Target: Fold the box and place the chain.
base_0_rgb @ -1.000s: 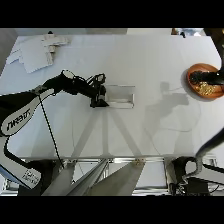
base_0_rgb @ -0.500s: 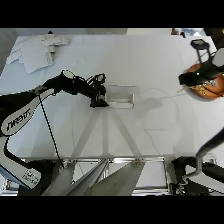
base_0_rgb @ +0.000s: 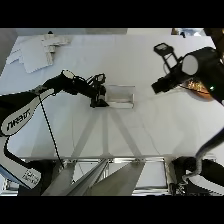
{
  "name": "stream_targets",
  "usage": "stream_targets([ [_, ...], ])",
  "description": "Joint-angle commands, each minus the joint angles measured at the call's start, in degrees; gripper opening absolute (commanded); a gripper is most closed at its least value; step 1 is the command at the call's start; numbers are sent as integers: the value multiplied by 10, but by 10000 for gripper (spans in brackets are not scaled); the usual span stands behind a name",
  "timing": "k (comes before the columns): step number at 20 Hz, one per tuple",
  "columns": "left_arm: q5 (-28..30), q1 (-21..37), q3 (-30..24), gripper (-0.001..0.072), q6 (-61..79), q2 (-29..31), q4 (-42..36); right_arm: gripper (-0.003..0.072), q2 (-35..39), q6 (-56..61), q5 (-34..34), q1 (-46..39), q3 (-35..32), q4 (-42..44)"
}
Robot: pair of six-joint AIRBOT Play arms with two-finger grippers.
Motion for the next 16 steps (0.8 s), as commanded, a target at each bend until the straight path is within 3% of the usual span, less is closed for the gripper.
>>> stream_targets([
  [1,0,0,0,417,0,0,0,15,0,4,-13,68,0,3],
  [8,0,0,0,417,0,0,0,15,-1,57,-121,159,0,48],
  [16,0,0,0,417,0,0,0,15,-53,64,-219,175,0,117],
])
